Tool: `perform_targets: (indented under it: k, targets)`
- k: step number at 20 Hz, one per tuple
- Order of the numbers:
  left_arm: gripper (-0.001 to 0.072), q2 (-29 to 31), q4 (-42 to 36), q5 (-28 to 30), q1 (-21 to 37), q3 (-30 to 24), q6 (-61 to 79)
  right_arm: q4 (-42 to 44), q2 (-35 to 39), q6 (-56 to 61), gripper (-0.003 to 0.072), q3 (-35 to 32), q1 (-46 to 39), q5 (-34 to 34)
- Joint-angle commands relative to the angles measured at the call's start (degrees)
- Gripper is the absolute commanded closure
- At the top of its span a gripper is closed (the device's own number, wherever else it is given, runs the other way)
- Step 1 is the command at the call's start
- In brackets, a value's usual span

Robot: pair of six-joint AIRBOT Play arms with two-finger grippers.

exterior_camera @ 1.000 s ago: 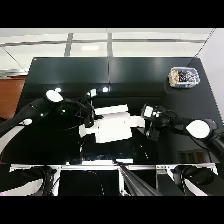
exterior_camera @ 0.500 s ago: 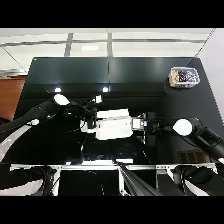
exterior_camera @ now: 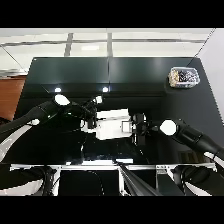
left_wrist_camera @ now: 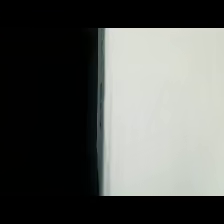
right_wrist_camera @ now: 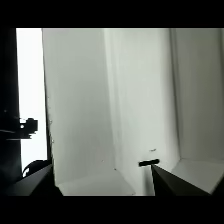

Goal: Fold the box and place the chain.

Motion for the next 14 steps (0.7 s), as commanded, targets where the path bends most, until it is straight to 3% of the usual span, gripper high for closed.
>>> perform_targets:
  k: [1, 4, 8, 14]
  targets:
    - [0.0681, -0.04, 0.02, 0.09, -0.04, -0.02, 0.00, 0.96, -0.59, -1.01, -0.0029, 2.51, -1.88, -1.09]
    - [0.0681, -0.04, 0.00, 0.11, -0.04, -0.02, 0.00, 1.53, -0.63, -3.48, -0.0029, 4.09, -4.52, -0.92]
    - [0.0681, -0.04, 0.00, 0.17, -0.04, -0.02, 0.00, 13.64, -2.95, -12.20, -0.0030, 4.26, -8.02, 2.29]
    - [0.0681, -0.04, 0.02, 0.20, -0.04, -0.02, 0.00, 20.46, -7.85, -19.93, -0.0029, 6.25, -11.89, 1.99]
